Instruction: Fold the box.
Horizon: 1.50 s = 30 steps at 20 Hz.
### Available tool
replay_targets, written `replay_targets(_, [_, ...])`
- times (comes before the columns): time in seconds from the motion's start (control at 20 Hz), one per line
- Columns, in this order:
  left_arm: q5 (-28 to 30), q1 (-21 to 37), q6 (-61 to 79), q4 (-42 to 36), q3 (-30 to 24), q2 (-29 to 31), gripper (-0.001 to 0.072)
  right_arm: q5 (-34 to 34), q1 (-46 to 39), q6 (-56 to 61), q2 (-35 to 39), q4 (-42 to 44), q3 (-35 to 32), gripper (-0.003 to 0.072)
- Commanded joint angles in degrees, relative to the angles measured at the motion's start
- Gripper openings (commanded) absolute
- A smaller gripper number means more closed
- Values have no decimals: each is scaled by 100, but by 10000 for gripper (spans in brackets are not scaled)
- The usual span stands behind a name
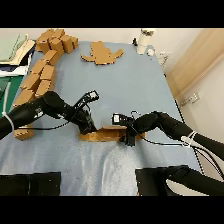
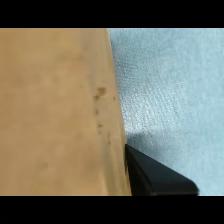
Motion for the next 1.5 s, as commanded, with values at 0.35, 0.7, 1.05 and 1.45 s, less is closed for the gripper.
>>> replay_targets(0.35, [-256, -905, -3128, -1694, -398, -35, 9, 0, -2, 2, -2, 0, -2, 506])
replay_targets(0.7, [1596, -872, -1711, -5136, -1377, -72, 9, -55, -2, 4, -2, 11, -2, 505])
replay_targets(1.05, [2288, -914, -566, -6800, -1484, -149, 9, -83, -2, 4, -2, 11, -2, 505])
replay_targets(1.45, [2723, -944, -431, -6767, -1484, -463, 9, -85, -2, 7, -2, -2, -2, 505])
